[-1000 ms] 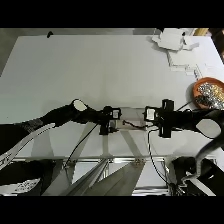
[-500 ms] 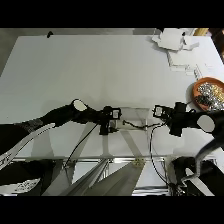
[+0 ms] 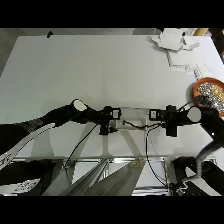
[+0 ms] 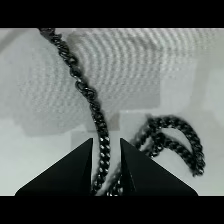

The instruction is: Fold the box and place the chain.

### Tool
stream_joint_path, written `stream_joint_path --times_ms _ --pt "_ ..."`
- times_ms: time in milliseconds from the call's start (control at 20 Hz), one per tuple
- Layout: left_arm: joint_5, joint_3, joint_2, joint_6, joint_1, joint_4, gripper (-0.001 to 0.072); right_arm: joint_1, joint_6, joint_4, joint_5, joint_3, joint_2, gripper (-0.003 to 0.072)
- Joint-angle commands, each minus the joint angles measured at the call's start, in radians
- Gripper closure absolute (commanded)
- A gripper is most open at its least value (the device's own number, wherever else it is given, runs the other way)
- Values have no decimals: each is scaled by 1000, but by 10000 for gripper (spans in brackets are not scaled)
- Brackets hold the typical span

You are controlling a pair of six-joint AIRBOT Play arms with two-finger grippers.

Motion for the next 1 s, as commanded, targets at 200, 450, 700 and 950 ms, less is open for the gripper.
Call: stream_joint_path --times_ms 200,450,700,950 --pt "0 0 0 0 1 0 455 -1 -71 -4 0 0 -52 488" --pt "0 0 0 0 1 0 455 -1 -71 -7 -37 0 -87 502" --pt "0 0 0 0 1 0 455 -1 -70 -9 -8 0 -89 668" --pt "0 0 0 0 1 0 455 -1 -70 22 59 0 94 668"
